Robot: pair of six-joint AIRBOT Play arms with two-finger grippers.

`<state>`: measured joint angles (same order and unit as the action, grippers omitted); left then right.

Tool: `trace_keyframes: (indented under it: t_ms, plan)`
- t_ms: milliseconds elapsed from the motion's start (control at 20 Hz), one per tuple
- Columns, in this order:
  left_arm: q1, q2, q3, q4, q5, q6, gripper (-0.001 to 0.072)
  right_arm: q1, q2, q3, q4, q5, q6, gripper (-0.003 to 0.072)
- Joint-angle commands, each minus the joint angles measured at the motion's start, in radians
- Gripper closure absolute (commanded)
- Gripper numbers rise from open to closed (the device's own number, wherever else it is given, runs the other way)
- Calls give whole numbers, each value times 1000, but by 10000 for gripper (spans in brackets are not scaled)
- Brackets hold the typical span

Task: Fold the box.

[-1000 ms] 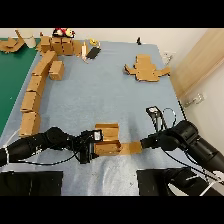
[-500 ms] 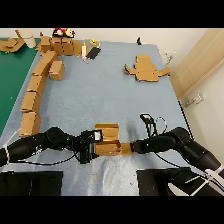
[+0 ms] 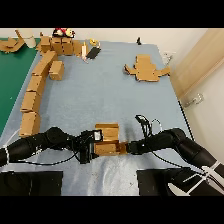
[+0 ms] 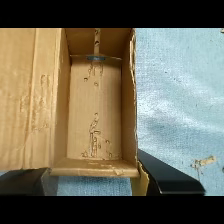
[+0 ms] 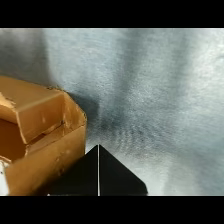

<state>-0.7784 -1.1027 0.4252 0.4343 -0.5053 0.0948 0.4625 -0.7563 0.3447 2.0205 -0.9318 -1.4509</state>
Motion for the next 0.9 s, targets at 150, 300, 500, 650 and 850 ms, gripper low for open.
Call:
trace_keyframes:
  t_ms: [150,300,500,650,850]
  plan:
    - [1,0,0,0,0,0,245,1,92,1,23,-14,21,665]
    - [1,0,0,0,0,0,245,1,112,3,28,-16,21,514]
    - [1,0,0,0,0,0,245,1,114,37,30,-23,21,271]
    - [1,0,0,0,0,0,245,1,113,49,57,-22,20,261]
    - [1,0,0,0,0,0,245,17,111,49,95,-13,18,179]
